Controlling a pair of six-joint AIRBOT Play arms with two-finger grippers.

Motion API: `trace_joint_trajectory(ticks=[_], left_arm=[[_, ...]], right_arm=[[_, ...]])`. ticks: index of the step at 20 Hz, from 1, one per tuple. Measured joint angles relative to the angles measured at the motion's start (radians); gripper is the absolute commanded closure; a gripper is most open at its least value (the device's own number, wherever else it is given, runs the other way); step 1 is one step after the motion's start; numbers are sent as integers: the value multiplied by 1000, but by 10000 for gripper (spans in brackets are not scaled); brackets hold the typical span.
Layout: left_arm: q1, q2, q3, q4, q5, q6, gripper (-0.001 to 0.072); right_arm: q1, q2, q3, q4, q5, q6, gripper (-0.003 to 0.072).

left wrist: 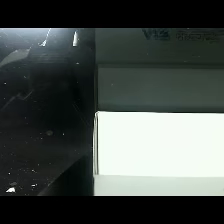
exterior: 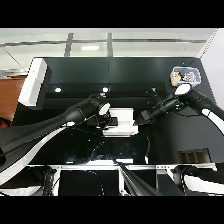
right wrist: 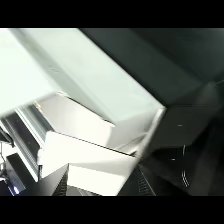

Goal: Fold the box and place the chain.

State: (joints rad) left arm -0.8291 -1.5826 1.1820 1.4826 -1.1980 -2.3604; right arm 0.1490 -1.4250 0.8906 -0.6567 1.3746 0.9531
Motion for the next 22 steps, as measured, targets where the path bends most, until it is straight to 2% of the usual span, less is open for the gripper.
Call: trace_joint_trajectory(ticks=[1, 8, 10, 17, 22], left_arm=[[0, 0, 0, 0, 0, 0, 683], [0, 0, 0, 0, 5, 0, 683], [0, 0, 0, 0, 6, 1, 683], [0, 0, 0, 0, 8, -2, 683], [0, 0, 0, 0, 11, -2, 683]], right_arm=[[19, 0, 11, -5, 0, 19, 355], [147, 0, 37, -127, -83, 227, 355], [188, -1, 39, -185, -138, 310, 435], [341, -1, 47, -385, -327, 637, 435], [453, -1, 89, -602, -357, 914, 435]])
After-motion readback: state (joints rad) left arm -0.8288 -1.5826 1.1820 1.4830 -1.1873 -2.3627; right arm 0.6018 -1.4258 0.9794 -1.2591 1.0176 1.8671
